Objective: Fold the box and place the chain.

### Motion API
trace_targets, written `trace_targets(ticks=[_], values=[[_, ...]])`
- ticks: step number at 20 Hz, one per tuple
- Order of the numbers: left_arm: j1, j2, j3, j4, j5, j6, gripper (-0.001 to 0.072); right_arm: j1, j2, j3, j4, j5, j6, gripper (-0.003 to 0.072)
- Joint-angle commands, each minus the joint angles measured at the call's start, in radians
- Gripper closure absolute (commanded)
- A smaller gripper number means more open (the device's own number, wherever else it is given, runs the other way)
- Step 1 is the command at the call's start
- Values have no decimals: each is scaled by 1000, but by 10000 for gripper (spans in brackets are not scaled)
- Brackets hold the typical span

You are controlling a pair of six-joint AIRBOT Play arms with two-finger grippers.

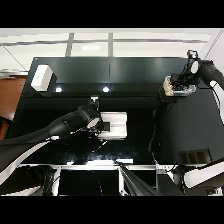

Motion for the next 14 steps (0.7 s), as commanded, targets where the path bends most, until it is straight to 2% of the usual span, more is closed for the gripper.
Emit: trace_targets(ticks=[1, 7, 14], values=[[1, 0, 0, 2, -1, 0, 678, -1, -1, 39, 2, 50, -14, 656], [0, 0, 0, 2, 0, 0, 678, 0, 47, 98, 32, 229, -60, 657], [1, -1, 0, 4, 4, 0, 678, 0, 263, 98, 123, 245, -137, 657]])
